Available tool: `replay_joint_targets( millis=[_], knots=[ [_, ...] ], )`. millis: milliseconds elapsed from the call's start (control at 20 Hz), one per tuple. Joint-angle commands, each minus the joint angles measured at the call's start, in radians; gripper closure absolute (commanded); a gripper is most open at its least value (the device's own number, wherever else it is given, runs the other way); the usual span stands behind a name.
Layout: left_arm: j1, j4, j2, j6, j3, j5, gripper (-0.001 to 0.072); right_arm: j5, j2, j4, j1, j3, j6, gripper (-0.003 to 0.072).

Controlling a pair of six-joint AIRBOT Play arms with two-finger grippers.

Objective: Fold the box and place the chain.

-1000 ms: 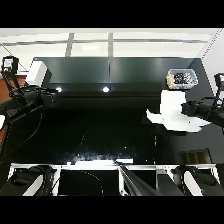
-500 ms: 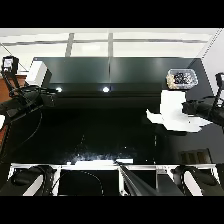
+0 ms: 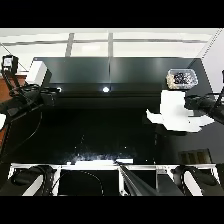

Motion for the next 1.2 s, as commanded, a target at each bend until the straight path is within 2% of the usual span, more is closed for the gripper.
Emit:
replay_joint_targets(
  millis=[0,150,250,300,400,500,650,750,850,1000,1150],
  knots=[
    [0.000,0.000,-0.032,0.000,0.001,0.006,0.0004,-0.018,0.000,-0.027,0.001,0.001,-0.002,-0.0024],
    [0.000,0.000,-0.061,0.000,0.001,0.008,0.0004,-0.089,-0.020,-0.216,-0.029,0.001,0.161,-0.0023],
    [0.000,0.000,-0.073,0.000,0.001,0.008,0.0004,-0.151,-0.056,-0.399,-0.158,0.003,0.370,-0.0022],
    [0.000,0.000,-0.076,0.000,0.001,0.008,0.0004,-0.156,-0.088,-0.425,-0.248,0.010,0.419,-0.0021],
    [0.000,-0.004,-0.076,0.000,0.001,0.008,0.0004,-0.134,-0.199,-0.381,-0.451,0.039,0.429,-0.0016],
    [0.000,-0.004,-0.076,0.000,0.001,0.008,0.0004,-0.032,-0.338,-0.288,-0.619,0.100,0.420,-0.0016],
    [0.000,-0.004,-0.076,0.000,0.001,0.007,0.0004,0.161,-0.532,-0.056,-0.743,0.216,0.165,-0.0016],
    [0.000,-0.008,-0.076,0.000,0.001,0.007,0.0004,0.291,-0.632,0.089,-0.743,0.297,-0.010,-0.0015],
    [0.000,-0.008,-0.076,0.000,0.001,0.007,0.0004,0.415,-0.721,0.154,-0.717,0.380,-0.085,-0.0015],
    [0.000,-0.008,-0.076,0.000,0.001,0.007,0.0004,0.541,-0.826,0.147,-0.661,0.479,-0.101,-0.0016],
    [0.000,-0.011,-0.076,0.000,0.001,0.007,0.0004,0.595,-0.876,0.120,-0.616,0.507,-0.100,-0.0015]
  ],
)
